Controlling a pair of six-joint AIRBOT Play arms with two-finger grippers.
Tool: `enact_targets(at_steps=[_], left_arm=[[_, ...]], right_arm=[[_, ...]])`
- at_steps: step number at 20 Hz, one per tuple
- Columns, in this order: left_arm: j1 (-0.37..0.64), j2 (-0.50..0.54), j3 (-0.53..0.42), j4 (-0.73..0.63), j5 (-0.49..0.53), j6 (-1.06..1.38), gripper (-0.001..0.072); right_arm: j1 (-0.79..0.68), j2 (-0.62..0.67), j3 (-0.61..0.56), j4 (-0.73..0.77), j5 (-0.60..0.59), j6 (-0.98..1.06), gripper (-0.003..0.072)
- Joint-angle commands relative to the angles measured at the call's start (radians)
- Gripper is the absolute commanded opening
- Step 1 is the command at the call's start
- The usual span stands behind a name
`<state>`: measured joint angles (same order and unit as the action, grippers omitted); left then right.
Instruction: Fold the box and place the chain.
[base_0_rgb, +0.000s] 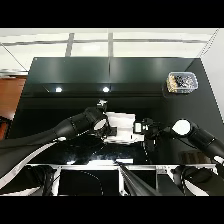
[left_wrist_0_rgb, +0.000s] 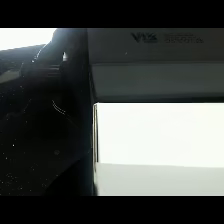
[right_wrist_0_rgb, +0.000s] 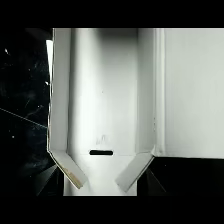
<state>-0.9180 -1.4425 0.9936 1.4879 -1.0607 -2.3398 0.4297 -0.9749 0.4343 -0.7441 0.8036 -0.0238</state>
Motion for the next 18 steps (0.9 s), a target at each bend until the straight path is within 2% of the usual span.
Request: enact_targets(at_steps=[1,3,5,9,13,17,18], left_arm=[[-0.001,0.0,-0.001,-0.002,-0.01,0.005,0.0028],[-0.001,0.0,-0.001,-0.005,-0.012,0.005,0.0028],[-0.001,0.0,-0.001,-0.005,-0.014,0.005,0.0028],[-0.001,0.0,-0.001,-0.005,-0.014,0.005,0.0028],[-0.001,0.0,-0.001,-0.005,-0.014,0.005,0.0028],[-0.001,0.0,-0.001,-0.005,-0.014,0.005,0.0028],[-0.001,0.0,-0.001,-0.005,-0.014,0.005,0.0028]], right_arm=[[0.009,-0.019,0.0,0.014,0.001,-0.018,0.0459],[0.009,-0.021,0.0,0.036,-0.002,0.01,0.0419],[0.009,-0.021,0.0,0.071,-0.009,0.038,0.0248],[0.086,-0.049,0.0,0.111,-0.071,0.074,0.0252],[0.152,-0.092,0.0,0.198,-0.191,0.077,0.0252],[0.128,-0.092,0.0,0.163,-0.175,0.146,0.0243],[0.12,-0.092,0.0,0.164,-0.169,0.166,0.0291]])
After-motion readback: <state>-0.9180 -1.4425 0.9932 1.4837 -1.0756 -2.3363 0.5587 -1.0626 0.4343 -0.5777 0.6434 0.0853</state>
